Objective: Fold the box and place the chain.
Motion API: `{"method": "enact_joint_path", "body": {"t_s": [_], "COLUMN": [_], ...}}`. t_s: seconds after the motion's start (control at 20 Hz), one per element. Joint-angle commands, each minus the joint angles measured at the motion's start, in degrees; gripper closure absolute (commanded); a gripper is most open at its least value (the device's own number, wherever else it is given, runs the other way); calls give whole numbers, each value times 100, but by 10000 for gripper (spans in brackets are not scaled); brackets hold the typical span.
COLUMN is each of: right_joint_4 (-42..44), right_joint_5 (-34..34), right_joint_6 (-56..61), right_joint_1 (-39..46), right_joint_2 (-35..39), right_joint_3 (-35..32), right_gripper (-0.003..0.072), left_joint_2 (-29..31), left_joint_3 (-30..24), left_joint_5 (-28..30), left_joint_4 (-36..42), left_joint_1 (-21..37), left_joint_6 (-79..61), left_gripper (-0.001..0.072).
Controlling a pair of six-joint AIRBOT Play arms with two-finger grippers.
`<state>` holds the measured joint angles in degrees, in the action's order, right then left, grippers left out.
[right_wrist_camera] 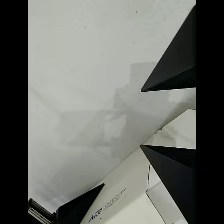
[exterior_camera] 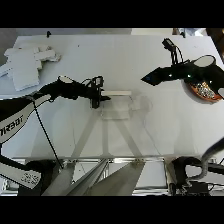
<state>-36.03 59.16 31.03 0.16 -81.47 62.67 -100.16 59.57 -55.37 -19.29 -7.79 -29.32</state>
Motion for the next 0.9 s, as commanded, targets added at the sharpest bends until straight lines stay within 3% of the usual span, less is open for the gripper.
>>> {"method": "enact_joint_path", "body": {"t_s": [0.0, 0.2, 0.45, 0.5, 0.55, 0.85], "right_joint_4": [2, 175, 162, 155, 157, 146], "right_joint_5": [0, -146, 411, 339, 326, 378], "right_joint_6": [2, 22, -96, -98, -105, -413], "right_joint_1": [2, -4, -15, -15, -22, -22], "right_joint_2": [4, 4, 11, 11, 11, 313], "right_joint_3": [7, 7, 7, 7, 7, 7], "right_gripper": [322, 321, 321, 190, -24, -23], "left_joint_2": [0, -2, -2, -2, -2, -2], "left_joint_3": [2, 2, 2, 2, 2, 2], "left_joint_5": [7, 7, 7, 7, 7, 7], "left_joint_4": [-4, -4, -4, -4, -4, -4], "left_joint_1": [2, 2, 2, 2, 2, 2], "left_joint_6": [-2, -2, -2, -2, -2, -2], "left_gripper": [695, 695, 695, 695, 695, 695]}}
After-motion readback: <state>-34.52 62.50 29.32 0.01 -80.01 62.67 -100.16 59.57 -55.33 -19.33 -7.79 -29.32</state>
